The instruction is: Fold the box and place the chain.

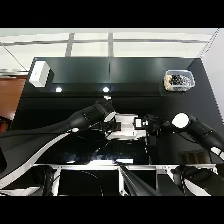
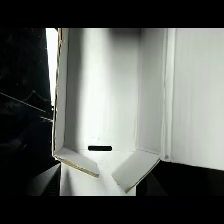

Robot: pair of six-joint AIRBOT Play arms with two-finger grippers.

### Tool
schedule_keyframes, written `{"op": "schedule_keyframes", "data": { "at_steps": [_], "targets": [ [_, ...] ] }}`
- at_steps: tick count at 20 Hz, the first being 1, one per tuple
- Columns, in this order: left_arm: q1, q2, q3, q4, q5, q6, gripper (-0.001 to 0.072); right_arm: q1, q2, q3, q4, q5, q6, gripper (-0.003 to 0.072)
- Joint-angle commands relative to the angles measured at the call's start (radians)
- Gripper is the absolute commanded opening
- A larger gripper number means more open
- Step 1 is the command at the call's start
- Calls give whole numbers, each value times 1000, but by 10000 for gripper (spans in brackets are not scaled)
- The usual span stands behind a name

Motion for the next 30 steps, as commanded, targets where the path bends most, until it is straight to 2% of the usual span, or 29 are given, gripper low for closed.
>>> {"op": "schedule_keyframes", "data": {
  "at_steps": [1,2,3,4,5,11,15,16,17,19,20,21,22,23,24,26,27,30],
  "targets": [
    [0,-1,0,1,2,-1,25,2,4,1,-14,-5,2,480],
    [0,-1,0,1,2,-1,26,2,3,1,2,-5,2,456],
    [0,-1,0,1,3,-1,25,2,-2,1,34,-5,2,382],
    [0,-1,0,1,5,-1,26,2,-8,1,74,-3,3,209],
    [0,-1,0,1,5,-1,26,5,-16,1,114,0,3,78],
    [0,-1,0,1,5,-1,26,46,-70,0,244,-26,6,63],
    [0,-1,0,0,5,-1,26,45,-80,0,236,-71,14,64],
    [0,-1,0,0,5,-1,26,45,-80,0,238,-72,21,124],
    [0,-1,0,0,5,-1,26,45,-80,0,240,-75,33,339],
    [0,-1,0,0,7,-1,25,45,-80,0,227,-71,44,318],
    [0,-1,0,0,6,-1,26,45,-80,0,218,-62,45,153],
    [0,-1,0,0,5,-1,26,45,-80,0,219,-61,51,188],
    [0,-1,0,0,5,-1,25,45,-80,0,219,-70,51,330],
    [0,-1,0,0,6,-1,25,45,-80,0,218,-72,57,280],
    [0,-1,0,1,6,-1,26,45,-79,1,218,-71,83,13],
    [0,-1,0,0,8,-1,26,28,-56,16,203,-71,263,8],
    [0,-1,0,0,4,-1,26,-3,-30,38,137,-43,429,8],
    [0,-1,0,0,0,-1,26,-197,58,117,-198,102,981,9]
  ]
}}
